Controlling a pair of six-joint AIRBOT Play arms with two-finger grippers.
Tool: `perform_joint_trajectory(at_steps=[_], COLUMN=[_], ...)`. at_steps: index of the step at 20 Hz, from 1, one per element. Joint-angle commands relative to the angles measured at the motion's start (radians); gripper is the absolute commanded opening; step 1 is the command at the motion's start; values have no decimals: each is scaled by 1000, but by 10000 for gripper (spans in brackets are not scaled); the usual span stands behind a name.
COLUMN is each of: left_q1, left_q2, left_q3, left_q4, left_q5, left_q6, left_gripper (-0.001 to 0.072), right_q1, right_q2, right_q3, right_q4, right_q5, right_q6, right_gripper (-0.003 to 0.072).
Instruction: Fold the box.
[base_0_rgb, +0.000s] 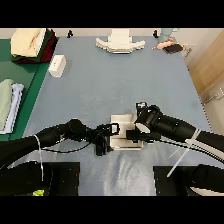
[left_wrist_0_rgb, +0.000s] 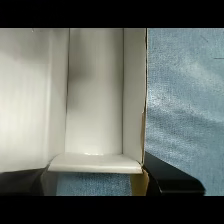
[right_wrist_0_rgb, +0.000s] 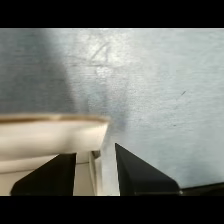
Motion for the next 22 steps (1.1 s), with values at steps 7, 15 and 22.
perform_joint_trajectory(at_steps=[7, 15, 22], left_q1=[0, 0, 0], left_q2=[-1, -1, -1], left_q3=[0, 0, 0], left_q4=[0, 0, 0], left_q5=[0, 0, 0], left_q6=[0, 0, 0], left_gripper=[424, 424, 424], right_q1=[-24, -716, -906], right_q2=[261, 100, -312], right_q3=[90, 84, 84], right_q4=[-67, 392, 1195], right_q5=[167, -14, 84], right_q6=[-65, -811, -1360], right_gripper=[54, 1, 1])
